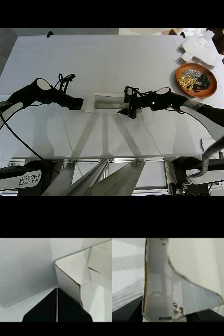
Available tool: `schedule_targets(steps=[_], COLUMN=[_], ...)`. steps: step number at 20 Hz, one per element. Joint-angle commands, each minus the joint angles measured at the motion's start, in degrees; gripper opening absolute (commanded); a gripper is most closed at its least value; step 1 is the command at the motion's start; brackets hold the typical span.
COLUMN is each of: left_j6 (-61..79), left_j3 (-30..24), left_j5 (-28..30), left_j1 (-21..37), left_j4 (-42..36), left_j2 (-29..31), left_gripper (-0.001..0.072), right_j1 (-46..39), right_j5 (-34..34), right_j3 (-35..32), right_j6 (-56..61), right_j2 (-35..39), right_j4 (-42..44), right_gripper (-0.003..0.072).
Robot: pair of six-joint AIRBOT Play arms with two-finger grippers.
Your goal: Fold the box and place the chain.
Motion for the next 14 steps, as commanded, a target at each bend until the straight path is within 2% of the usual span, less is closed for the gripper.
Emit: schedule_targets(steps=[1,8,10,14], left_j6=[-0.2,1.38,1.31,-0.46], left_j3=[0.0,0.0,0.0,0.0], left_j5=[-1.2,-1.73,-1.16,0.68], left_j1=[-0.11,-0.02,0.07,0.79], left_j4=[-0.52,-6.73,-5.2,2.64], left_j2=[-0.09,-0.09,0.0,1.51], left_gripper=[0.0001,0.0001,0.0002,0.0002], right_j1=[0.02,0.02,0.02,0.02], right_j5=[0.0,0.0,0.0,0.0], right_j3=[0.0,0.0,0.0,0.0], right_j6=[0.0,0.0,0.0,0.0], right_j2=[-0.02,-0.02,-0.02,-0.02], right_j4=[0.0,0.0,0.02,0.0], right_gripper=[0.0439,0.0439,0.0439,0.0439])
